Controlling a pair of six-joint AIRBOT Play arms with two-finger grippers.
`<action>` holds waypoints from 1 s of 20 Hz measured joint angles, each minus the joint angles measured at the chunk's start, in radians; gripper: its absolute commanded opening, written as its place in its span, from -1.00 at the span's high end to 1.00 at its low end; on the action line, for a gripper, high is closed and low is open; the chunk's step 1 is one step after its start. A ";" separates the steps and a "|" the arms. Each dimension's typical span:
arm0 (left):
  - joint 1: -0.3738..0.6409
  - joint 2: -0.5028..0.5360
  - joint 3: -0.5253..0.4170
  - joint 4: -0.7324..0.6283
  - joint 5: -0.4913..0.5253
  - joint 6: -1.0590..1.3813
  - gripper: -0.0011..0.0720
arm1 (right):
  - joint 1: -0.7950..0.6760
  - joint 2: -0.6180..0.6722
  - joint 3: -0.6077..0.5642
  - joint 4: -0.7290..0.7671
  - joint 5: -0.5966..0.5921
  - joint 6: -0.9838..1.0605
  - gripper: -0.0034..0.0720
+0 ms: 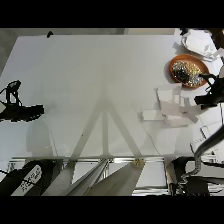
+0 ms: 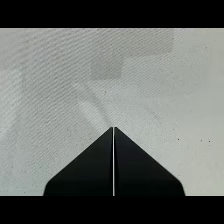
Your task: Fold the box and place the chain.
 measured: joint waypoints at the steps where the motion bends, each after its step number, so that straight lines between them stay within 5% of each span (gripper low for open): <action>1: 0.000 0.000 0.000 0.000 0.000 0.000 0.94 | 0.026 0.033 -0.010 0.069 -0.027 -0.025 0.86; 9: 0.000 0.000 0.000 0.000 0.000 0.000 0.94 | 0.271 0.268 -0.280 0.495 -0.319 -0.154 0.86; 14: 0.000 0.000 0.000 0.000 0.000 0.000 0.94 | 0.474 0.349 -0.471 0.574 -0.537 -0.134 0.86; 20: 0.000 0.000 0.000 -0.003 0.005 0.000 0.94 | 0.604 0.370 -0.532 0.592 -0.663 -0.041 0.86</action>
